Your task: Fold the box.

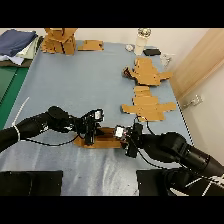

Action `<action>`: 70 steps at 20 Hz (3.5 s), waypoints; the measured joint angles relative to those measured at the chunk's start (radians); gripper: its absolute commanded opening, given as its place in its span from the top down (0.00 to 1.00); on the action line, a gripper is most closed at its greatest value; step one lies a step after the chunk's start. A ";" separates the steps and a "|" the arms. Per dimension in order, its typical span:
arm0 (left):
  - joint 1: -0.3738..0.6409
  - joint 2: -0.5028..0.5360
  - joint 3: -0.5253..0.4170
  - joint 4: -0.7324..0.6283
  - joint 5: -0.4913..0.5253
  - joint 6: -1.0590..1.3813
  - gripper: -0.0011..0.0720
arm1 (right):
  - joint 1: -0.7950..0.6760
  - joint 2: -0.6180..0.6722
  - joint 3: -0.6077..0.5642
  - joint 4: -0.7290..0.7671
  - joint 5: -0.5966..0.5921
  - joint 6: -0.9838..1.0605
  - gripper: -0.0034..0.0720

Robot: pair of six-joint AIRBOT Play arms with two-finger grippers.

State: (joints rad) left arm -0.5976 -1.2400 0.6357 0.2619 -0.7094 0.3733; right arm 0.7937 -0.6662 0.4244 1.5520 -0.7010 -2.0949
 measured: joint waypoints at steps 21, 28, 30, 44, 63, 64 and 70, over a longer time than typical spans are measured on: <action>0.000 0.000 0.000 0.001 -0.004 0.000 0.96 | -0.239 -0.196 0.014 0.491 -0.011 -0.644 0.35; -0.002 0.000 0.000 0.001 -0.003 0.000 0.96 | -0.248 -0.243 0.022 0.540 -0.031 -0.706 0.35; -0.002 0.000 0.000 0.000 0.000 0.000 0.97 | -0.271 -0.256 0.031 0.563 -0.045 -0.727 0.35; -0.001 0.000 0.000 0.000 0.000 0.000 0.96 | -0.381 -0.310 0.075 0.700 -0.173 -0.850 0.01; -0.001 0.000 0.000 0.000 0.000 0.000 0.96 | -0.381 -0.390 0.076 0.744 -0.188 -0.904 0.02; -0.001 0.000 0.000 0.000 0.000 0.000 0.96 | -0.381 -0.398 0.076 0.745 -0.187 -0.906 0.02; -0.001 0.000 0.000 0.000 0.000 0.000 0.96 | -0.381 -0.427 0.077 0.756 -0.174 -0.908 0.02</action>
State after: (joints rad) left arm -0.5987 -1.2400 0.6357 0.2623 -0.7097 0.3737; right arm 0.4126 -1.0931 0.5011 2.3077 -0.8753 -3.0024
